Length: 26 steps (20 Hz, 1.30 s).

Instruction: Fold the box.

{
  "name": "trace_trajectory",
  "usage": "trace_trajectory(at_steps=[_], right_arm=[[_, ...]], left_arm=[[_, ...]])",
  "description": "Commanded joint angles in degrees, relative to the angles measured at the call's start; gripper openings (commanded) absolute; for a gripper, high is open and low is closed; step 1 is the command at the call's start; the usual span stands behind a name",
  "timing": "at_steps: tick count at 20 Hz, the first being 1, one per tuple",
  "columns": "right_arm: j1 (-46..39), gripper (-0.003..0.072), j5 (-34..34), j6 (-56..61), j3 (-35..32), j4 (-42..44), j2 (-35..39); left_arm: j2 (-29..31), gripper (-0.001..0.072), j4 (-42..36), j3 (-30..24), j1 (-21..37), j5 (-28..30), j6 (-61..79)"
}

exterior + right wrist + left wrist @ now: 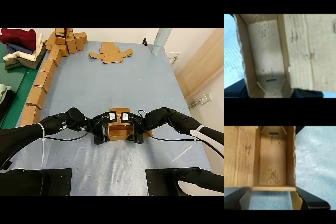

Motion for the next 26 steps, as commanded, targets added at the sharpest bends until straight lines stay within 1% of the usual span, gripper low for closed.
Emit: trace_trajectory(at_steps=[1,12,13,14,15,26], right_arm=[[0.04,0.0593,0.04,0.0,0.02,0.0,-0.02],[0.04,0.0593,0.04,0.0,0.02,0.0,-0.02],[0.04,0.0593,0.04,0.0,0.04,0.0,-0.02],[0.04,0.0593,0.04,0.0,0.02,0.0,-0.02],[0.04,0.0592,0.02,0.0,0.04,0.0,-0.02],[0.04,0.0592,0.02,0.0,0.02,0.0,-0.02]], left_arm=[[0.0,0.0702,-0.26,0.42,-0.87,1.31,0.09],[-1.6,0.07,-0.09,0.42,-1.64,1.38,0.33],[-1.6,0.0592,-0.09,0.42,-2.01,1.33,0.33],[-1.62,0.0408,-0.07,0.42,-2.23,1.33,0.35],[-1.7,0.0374,-0.04,0.42,-2.36,1.4,0.44],[-1.7,0.0374,-0.04,0.52,-2.34,1.7,0.48]])
